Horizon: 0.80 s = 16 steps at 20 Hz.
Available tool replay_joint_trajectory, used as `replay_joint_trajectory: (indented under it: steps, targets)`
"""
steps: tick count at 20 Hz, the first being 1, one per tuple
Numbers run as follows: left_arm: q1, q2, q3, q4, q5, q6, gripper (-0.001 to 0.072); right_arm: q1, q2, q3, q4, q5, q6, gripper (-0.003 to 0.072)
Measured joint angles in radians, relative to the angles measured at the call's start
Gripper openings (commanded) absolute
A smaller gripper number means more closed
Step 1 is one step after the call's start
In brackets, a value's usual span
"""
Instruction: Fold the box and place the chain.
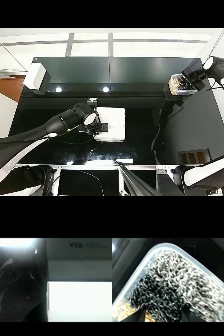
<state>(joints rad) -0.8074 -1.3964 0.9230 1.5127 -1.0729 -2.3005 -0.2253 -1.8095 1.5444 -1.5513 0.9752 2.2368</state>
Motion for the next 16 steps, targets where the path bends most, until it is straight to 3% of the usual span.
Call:
replay_joint_trajectory:
  steps: [7,8,9,10,16]
  targets:
    - [0.000,0.000,0.000,-0.001,-0.003,0.000,0.0028,-0.010,-0.023,0.004,0.014,-0.032,0.029,0.0472]
    - [0.000,0.000,0.000,-0.001,-0.004,0.000,0.0029,-0.010,-0.027,0.004,0.025,-0.034,0.019,0.0284]
    - [0.000,0.000,0.000,-0.001,-0.004,0.000,0.0028,-0.010,-0.030,0.004,0.032,-0.032,0.002,0.0008]
    - [0.000,0.000,0.000,-0.002,-0.004,0.000,0.0028,-0.011,-0.031,0.003,0.055,-0.038,-0.021,0.0041]
    - [0.000,0.000,0.000,-0.002,-0.004,0.000,0.0028,-0.019,0.017,0.023,0.087,0.040,-0.203,0.0039]
